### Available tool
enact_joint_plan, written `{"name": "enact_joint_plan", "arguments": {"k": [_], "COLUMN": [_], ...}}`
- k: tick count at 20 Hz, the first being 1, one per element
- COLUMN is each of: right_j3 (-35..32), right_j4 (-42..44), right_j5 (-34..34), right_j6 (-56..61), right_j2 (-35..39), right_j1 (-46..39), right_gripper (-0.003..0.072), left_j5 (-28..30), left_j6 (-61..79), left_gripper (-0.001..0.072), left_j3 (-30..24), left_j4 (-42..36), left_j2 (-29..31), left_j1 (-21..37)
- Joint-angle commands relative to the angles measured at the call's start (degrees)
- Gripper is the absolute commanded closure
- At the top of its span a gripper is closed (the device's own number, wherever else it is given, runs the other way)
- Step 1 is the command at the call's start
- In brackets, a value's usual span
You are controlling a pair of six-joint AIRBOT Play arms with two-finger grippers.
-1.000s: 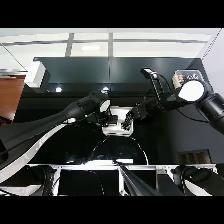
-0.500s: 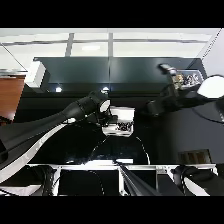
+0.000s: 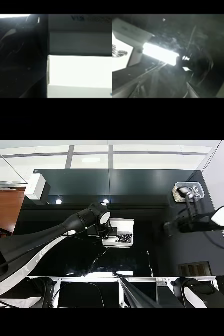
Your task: Fold the box and place the chain.
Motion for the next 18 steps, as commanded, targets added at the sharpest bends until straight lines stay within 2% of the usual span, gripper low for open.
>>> {"name": "enact_joint_plan", "arguments": {"k": [1,4,6,7,8,9,10,18], "right_j3": [-9.4,-10.9,-10.5,-10.5,-10.3,-9.9,-9.9,-7.9], "right_j4": [3.2,4.7,16.7,20.0,19.8,19.2,20.0,23.0], "right_j5": [-12.1,-17.1,-17.9,-17.9,-17.9,-17.9,-17.9,-22.8], "right_j6": [-24.4,-51.9,-62.1,-66.4,-68.0,-67.9,-67.9,-73.1], "right_j2": [-1.3,-3.0,-6.1,-7.8,-9.5,-10.8,-11.8,-15.2], "right_j1": [2.8,7.1,8.2,8.8,9.6,10.1,10.6,17.2], "right_gripper": [-0.0009,-0.0004,-0.0004,-0.0004,0.0033,0.0134,0.0204,0.0202], "left_j5": [-0.4,-0.5,-0.5,-0.6,-0.5,-0.4,-0.1,-0.2], "left_j6": [-0.1,-0.1,-0.1,-0.1,-0.1,-0.1,-0.1,-0.1], "left_gripper": [0.0683,0.0683,0.0683,0.0683,0.0683,0.0683,0.0683,0.0683], "left_j3": [0.0,0.0,0.0,0.0,0.0,0.0,0.0,0.0], "left_j4": [0.3,0.3,0.2,0.2,0.2,0.2,0.2,0.2], "left_j2": [0.0,0.0,0.0,0.0,0.0,0.0,0.0,0.0], "left_j1": [0.0,0.0,0.0,0.0,0.0,0.0,0.0,0.0]}}
